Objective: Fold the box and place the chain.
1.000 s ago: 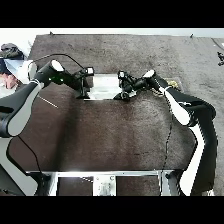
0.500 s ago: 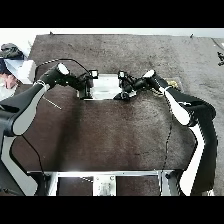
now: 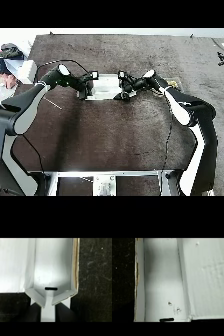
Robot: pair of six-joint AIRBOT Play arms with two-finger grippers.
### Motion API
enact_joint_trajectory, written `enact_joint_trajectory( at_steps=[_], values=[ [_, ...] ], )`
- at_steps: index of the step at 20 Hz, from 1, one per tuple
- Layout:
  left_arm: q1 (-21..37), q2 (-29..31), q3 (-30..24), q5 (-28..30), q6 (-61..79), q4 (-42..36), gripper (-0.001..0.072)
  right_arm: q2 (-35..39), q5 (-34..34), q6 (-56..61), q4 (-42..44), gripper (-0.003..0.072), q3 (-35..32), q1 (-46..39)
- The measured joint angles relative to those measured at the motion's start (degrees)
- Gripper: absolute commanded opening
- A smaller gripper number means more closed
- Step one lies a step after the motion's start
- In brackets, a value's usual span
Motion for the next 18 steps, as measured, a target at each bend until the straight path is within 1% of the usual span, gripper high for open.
enact_joint_trajectory(
  at_steps=[2,10,11,12,14,15,16,17,18],
  values=[
    [0.00,0.00,0.00,-0.24,0.13,-1.33,0.0111,0.00,0.00,0.00,0.00,0.0357,0.00,0.00],
    [0.00,-1.60,0.00,-1.53,4.04,-10.34,0.0115,0.00,0.04,0.00,0.00,0.0358,0.00,-0.04],
    [-0.02,-1.75,0.00,-1.53,4.48,-11.50,0.0193,0.00,0.04,0.00,0.00,0.0358,0.00,-0.04],
    [-0.02,-1.90,0.00,-1.57,4.63,-12.22,0.0297,0.00,0.04,0.00,0.00,0.0358,0.00,-0.04],
    [-0.02,-2.21,0.00,-1.62,4.96,-13.22,0.0305,0.00,0.04,0.00,0.00,0.0358,0.00,-0.04],
    [-0.02,-2.32,0.00,-1.66,5.01,-13.40,0.0354,0.00,0.04,0.00,0.00,0.0358,0.00,-0.04],
    [-0.02,-2.38,0.00,-1.68,5.03,-13.51,0.0561,0.00,0.04,0.00,0.00,0.0358,0.00,-0.04],
    [-0.02,-2.43,0.02,-1.33,5.22,-13.51,0.0709,0.00,0.13,-0.13,-0.02,0.0358,0.00,-0.04],
    [0.00,-2.45,0.04,-1.51,4.98,-13.60,0.0711,0.00,0.15,-0.15,-0.07,0.0357,0.00,-0.04]
  ],
)
